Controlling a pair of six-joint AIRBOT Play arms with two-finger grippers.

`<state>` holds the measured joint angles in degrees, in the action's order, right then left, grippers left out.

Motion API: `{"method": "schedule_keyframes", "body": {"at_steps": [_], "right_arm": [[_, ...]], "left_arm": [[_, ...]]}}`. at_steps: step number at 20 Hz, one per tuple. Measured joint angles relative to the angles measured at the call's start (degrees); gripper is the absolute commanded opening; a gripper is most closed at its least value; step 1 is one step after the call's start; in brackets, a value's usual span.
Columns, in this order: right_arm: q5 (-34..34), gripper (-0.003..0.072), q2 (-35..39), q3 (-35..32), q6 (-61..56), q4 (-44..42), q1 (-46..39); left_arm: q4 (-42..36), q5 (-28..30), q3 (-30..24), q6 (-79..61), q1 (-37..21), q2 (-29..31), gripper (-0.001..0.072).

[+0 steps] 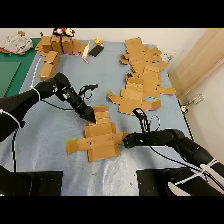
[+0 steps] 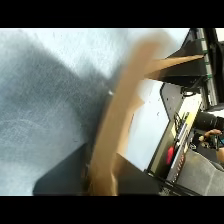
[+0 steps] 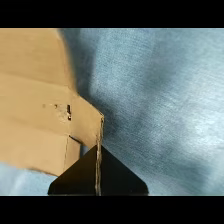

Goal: Fold the box.

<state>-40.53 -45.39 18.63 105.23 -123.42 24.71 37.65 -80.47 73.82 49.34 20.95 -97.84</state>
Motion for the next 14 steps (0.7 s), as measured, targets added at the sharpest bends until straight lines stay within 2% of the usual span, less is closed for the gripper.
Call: {"method": "schedule_keyframes", "body": {"at_steps": [5, 6, 7, 8, 9, 14], "right_arm": [[0.0, 0.0004, 0.0, 0.0, 0.0, 0.0, 0.0], [0.0, 0.0005, -0.02, 0.0, 0.0, 0.0, 0.0], [0.0, 0.0036, 0.0, 0.0, -0.04, 0.0, 0.0], [-0.02, 0.0188, 0.0, 0.0, -0.17, 0.11, 0.0], [-0.48, 0.029, -0.02, -0.07, -0.24, 0.44, 0.0], [-0.31, 0.0299, 0.07, 1.03, -3.54, 1.33, 0.0]], "left_arm": [[-0.48, 0.33, 0.0, -0.72, 0.13, -0.79, 0.0104], [-0.61, 0.26, 0.0, -0.98, 0.13, -1.01, 0.0025], [-0.66, 0.22, 0.0, -1.42, 0.13, -1.16, 0.0014], [-0.87, 0.17, 0.0, -1.9, 0.13, -1.29, 0.0014], [-1.31, 0.09, 0.0, -2.56, 0.13, -1.4, 0.0014], [-1.92, 0.09, 0.0, -5.64, 0.59, -1.22, 0.0013]]}}
